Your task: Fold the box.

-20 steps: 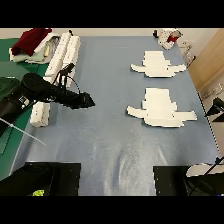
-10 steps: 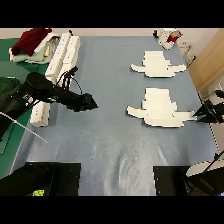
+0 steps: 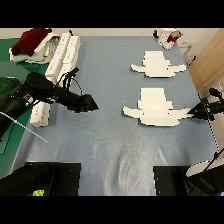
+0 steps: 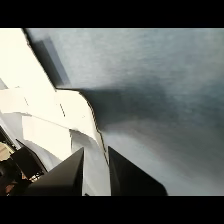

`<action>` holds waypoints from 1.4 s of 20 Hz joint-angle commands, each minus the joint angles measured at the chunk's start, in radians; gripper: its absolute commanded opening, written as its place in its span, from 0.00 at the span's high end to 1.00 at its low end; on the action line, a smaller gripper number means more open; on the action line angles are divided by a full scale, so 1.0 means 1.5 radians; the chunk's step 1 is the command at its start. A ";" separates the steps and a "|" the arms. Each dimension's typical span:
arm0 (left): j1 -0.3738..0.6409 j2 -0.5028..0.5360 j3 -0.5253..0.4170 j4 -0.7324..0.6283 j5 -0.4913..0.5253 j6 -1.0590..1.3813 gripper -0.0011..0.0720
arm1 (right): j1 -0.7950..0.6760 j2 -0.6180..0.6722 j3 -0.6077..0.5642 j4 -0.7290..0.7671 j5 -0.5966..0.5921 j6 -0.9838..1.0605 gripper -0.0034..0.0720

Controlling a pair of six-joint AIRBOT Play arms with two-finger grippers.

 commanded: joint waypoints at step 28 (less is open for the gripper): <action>0.122 0.040 0.000 0.005 -0.123 0.060 0.33 | 0.429 0.169 -0.168 0.045 0.209 0.080 0.66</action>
